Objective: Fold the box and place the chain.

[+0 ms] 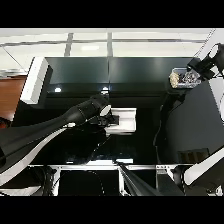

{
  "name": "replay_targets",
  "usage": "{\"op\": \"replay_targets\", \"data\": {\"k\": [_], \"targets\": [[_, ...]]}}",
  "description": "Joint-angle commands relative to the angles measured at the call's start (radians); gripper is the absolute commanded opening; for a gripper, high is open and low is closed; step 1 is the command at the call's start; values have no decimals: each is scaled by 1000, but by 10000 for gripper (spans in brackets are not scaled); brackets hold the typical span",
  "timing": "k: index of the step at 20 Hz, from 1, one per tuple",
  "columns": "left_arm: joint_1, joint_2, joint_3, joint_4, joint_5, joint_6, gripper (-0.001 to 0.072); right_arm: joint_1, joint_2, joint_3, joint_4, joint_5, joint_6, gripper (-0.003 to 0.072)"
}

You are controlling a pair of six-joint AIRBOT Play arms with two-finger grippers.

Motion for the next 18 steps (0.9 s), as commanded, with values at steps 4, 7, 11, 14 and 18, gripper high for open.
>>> {"op": "replay_targets", "data": {"k": [4,7,11,14,18], "targets": [[0,0,1,0,-2,0,30,-4,-56,26,-23,10,-20,720],[0,0,1,0,-2,0,29,-3,-68,26,-22,2,-21,720],[0,0,1,0,-2,0,30,-4,-71,26,-25,11,-35,434],[0,0,1,0,-2,0,30,-3,-58,28,-18,32,-78,13],[0,0,1,0,-2,0,29,-6,-6,100,-16,95,-189,12]]}}
